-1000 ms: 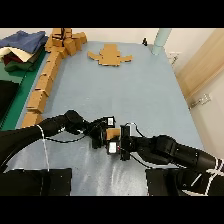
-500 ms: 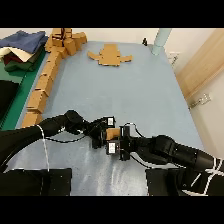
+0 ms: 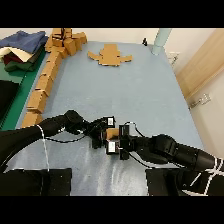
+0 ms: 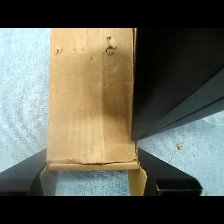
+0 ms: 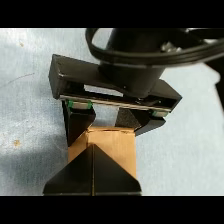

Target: Fold the box.

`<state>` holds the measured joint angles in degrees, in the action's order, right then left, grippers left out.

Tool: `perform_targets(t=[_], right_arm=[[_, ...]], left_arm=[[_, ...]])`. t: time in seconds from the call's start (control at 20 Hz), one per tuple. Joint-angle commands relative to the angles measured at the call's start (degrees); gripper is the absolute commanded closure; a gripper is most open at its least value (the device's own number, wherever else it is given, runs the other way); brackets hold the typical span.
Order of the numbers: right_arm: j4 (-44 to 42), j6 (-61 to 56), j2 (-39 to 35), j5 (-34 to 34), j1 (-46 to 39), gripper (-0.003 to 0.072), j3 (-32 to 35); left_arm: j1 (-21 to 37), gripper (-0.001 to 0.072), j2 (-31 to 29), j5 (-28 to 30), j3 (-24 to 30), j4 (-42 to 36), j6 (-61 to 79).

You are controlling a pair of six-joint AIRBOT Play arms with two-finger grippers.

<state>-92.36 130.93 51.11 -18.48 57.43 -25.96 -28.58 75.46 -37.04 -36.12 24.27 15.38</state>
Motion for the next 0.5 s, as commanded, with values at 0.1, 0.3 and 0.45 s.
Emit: perform_targets(t=[0.1, 0.3, 0.45], right_arm=[[0.4, 0.0, 0.7, 0.0, -0.7, 0.0681, 0.0], [0.4, 0.0, 0.7, -0.3, -0.7, 0.0681, 0.0], [0.4, 0.0, 0.7, -0.5, -0.7, 0.0681, 0.0]], left_arm=[[0.0, 0.0296, 0.0, 0.0, 0.0, 0.0, 0.0], [0.0, 0.0296, 0.0, 0.0, 0.0, 0.0, 0.0], [0.0, 0.0296, 0.0, 0.0, 0.0, 0.0, 0.0]])
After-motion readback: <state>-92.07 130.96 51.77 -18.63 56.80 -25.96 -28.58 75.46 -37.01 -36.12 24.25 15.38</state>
